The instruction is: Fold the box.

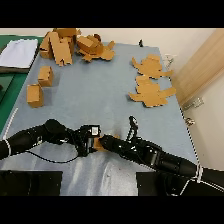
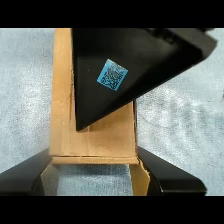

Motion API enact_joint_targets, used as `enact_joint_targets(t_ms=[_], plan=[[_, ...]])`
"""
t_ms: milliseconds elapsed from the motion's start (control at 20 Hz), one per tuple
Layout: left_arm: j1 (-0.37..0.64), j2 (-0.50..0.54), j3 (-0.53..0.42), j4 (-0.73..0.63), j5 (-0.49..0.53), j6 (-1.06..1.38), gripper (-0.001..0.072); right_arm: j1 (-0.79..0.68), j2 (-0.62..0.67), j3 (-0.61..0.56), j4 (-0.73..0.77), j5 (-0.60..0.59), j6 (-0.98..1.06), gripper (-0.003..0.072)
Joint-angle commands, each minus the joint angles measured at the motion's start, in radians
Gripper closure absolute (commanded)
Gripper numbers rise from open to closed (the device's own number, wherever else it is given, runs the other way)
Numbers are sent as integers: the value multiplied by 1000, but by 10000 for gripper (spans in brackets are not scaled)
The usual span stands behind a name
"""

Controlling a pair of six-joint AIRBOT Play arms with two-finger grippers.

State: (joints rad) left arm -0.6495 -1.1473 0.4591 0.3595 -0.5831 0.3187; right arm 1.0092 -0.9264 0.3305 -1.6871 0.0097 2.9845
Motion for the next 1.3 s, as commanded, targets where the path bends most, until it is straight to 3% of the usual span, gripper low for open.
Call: enact_joint_targets(t_ms=[0, 300, 650, 850, 1100, 1250], plan=[[1, 0, 0, 0, 0, 1, 186, 0, -3, -1, 1, 18, 20, 683], [1, 0, 0, 0, 0, 1, 186, 1, -3, -1, 0, 69, 19, 683], [1, 0, 0, 0, 1, 2, 186, 1, 5, 1, 1, 33, 19, 683], [1, 0, 0, 0, 0, 2, 186, -5, 103, 13, -33, -4, 17, 682], [1, 0, 0, 0, 2, 1, 187, -85, 330, 20, -160, 359, 18, 682], [2, 0, 5, 0, 42, -133, 186, -138, 460, 20, -222, 477, 18, 682]])
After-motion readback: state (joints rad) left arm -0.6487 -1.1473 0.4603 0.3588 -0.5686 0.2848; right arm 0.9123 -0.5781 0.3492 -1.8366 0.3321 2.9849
